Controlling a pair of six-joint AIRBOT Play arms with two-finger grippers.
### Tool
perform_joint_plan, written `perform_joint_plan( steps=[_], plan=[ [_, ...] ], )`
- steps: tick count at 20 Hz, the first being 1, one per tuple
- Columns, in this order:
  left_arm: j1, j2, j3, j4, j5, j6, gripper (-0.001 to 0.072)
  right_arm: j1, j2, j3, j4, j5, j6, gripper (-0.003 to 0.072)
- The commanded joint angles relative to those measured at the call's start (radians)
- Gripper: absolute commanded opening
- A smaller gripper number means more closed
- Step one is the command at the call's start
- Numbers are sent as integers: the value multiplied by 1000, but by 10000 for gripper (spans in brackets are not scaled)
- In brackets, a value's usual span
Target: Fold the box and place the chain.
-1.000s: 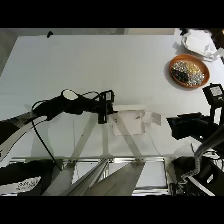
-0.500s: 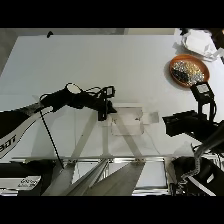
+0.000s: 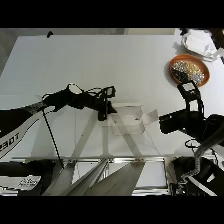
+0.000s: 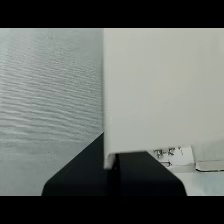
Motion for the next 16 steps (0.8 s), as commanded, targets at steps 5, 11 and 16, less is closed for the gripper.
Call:
perform_joint_plan(
  steps=[5,11,16],
  plan=[
    [0,-12,0,17,-3,7,5,0,-5,0,0,-15,-3,459],
    [0,-12,0,18,-14,7,4,0,-5,0,1,-21,-3,459],
    [0,-12,0,40,-81,52,4,0,-5,0,0,-21,-3,459]
  ],
)
